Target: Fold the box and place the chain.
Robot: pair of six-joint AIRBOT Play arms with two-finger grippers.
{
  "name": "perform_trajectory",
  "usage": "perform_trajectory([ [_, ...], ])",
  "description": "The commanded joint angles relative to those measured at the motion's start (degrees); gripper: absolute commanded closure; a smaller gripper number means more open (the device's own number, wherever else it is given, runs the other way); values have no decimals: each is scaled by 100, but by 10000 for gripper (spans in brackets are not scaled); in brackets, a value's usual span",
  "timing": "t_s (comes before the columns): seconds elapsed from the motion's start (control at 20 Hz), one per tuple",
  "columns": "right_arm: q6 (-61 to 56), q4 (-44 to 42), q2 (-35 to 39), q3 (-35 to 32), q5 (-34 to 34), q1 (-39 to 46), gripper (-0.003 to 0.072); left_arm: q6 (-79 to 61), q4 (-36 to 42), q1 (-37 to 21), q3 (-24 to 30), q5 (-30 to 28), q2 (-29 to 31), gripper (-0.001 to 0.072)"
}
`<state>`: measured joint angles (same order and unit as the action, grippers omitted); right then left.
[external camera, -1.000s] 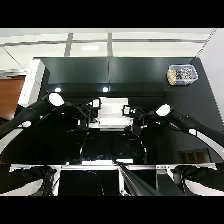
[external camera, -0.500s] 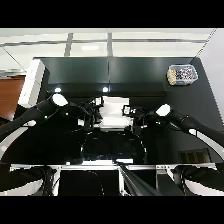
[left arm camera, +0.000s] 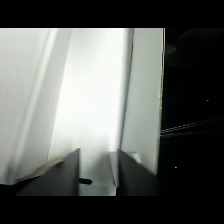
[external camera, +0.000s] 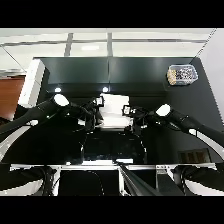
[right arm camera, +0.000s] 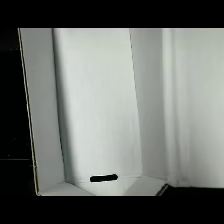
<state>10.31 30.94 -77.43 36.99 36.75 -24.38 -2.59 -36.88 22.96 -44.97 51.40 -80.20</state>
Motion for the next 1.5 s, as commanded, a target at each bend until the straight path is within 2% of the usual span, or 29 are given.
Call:
perform_trajectory([
  [0.0,0,0,2,0,0,-2,283,245,-61,0,-37,-9,0,533],
  [0.05,0,0,4,0,0,-2,283,439,-31,0,-42,-35,0,475],
  [0.1,0,0,4,0,0,-2,283,503,-197,-17,-92,70,9,654],
  [0.15,2,0,2,0,0,-2,283,667,-566,-39,-186,258,33,682],
  [0.25,2,0,2,0,2,-2,283,1834,-1464,-83,-321,334,219,683],
  [0.45,0,0,2,0,2,-2,283,4085,-3150,-356,-372,433,1113,682],
  [0.6,0,0,4,0,2,-2,283,6011,-3585,-1078,-328,481,1259,682],
  [0.7,0,0,4,0,0,-4,283,6898,-3158,-1810,-129,382,1246,682],
  [0.8,2,0,2,0,0,-4,283,6909,-1738,-2573,271,487,1209,682],
  [0.9,0,-4,2,0,-4,-2,283,6885,-629,-3101,647,1117,874,682],
  [0.95,-2,-4,2,0,-9,-2,283,6841,-511,-3182,743,1375,629,682],
  [1.05,-2,-4,2,0,-9,-2,283,6747,-468,-3040,763,1403,223,683],
  [1.15,-2,-4,4,0,-9,-2,283,6745,-240,-2647,713,1150,-87,683],
  [1.25,-2,-4,4,0,-9,-2,283,6778,-595,-2186,428,1082,-330,683],
  [1.35,-4,-4,4,0,-13,-2,283,6695,-387,-1729,140,1099,-468,683],
  [1.45,-4,-4,2,0,-13,-2,283,6314,-214,-1471,-133,1394,-542,682],
])
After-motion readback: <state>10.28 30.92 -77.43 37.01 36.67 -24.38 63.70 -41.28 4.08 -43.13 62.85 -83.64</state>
